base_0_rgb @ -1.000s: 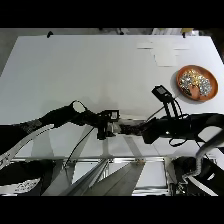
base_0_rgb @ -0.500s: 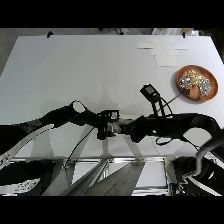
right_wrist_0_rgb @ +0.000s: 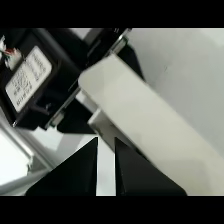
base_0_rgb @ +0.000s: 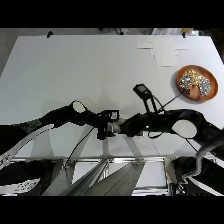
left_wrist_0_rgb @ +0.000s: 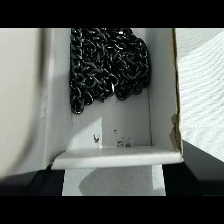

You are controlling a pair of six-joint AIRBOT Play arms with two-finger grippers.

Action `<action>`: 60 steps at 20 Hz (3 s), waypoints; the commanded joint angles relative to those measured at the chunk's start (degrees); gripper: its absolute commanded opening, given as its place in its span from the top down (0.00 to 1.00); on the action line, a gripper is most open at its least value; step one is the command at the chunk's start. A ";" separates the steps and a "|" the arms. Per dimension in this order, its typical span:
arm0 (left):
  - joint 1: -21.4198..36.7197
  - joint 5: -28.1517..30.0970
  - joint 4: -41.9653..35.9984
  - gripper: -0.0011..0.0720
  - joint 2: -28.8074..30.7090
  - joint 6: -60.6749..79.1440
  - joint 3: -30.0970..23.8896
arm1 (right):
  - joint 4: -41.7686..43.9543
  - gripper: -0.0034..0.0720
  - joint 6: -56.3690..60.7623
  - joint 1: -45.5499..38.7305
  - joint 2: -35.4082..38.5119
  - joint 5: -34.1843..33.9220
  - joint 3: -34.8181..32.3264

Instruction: Fold the box and place the chain.

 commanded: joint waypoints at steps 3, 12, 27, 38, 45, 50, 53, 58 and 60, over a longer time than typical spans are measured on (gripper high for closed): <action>0.04 0.02 0.00 0.75 0.04 0.02 0.02 | -7.21 0.93 -1.22 -11.45 0.39 3.98 6.38; 0.04 0.02 0.00 0.75 0.04 0.02 0.02 | -21.00 0.55 1.64 -29.51 -11.69 10.91 4.11; 0.04 0.00 0.00 0.75 0.04 0.02 0.02 | -22.75 0.51 2.56 -29.64 -19.85 1.86 -1.05; 0.04 0.02 0.02 0.75 0.04 0.02 0.02 | -22.75 0.72 2.97 -29.64 -22.23 2.89 -1.07; 0.04 0.02 0.00 0.75 0.04 0.02 0.02 | -22.75 0.93 -3.02 -29.64 -17.97 8.33 -1.07; 0.04 0.02 0.00 0.75 0.04 0.02 0.02 | -19.67 0.93 -4.72 -29.64 -4.15 12.74 -1.07; 0.04 0.02 0.00 0.75 0.04 0.02 0.02 | -10.69 0.93 -8.44 -29.64 4.61 15.32 -1.07; 0.04 0.00 0.00 0.75 0.04 0.02 0.02 | 1.84 0.93 -15.28 -29.64 15.32 23.19 -1.09; 0.04 0.02 0.00 0.75 0.04 0.02 0.02 | 5.07 0.93 -15.54 -29.64 18.05 25.46 -1.09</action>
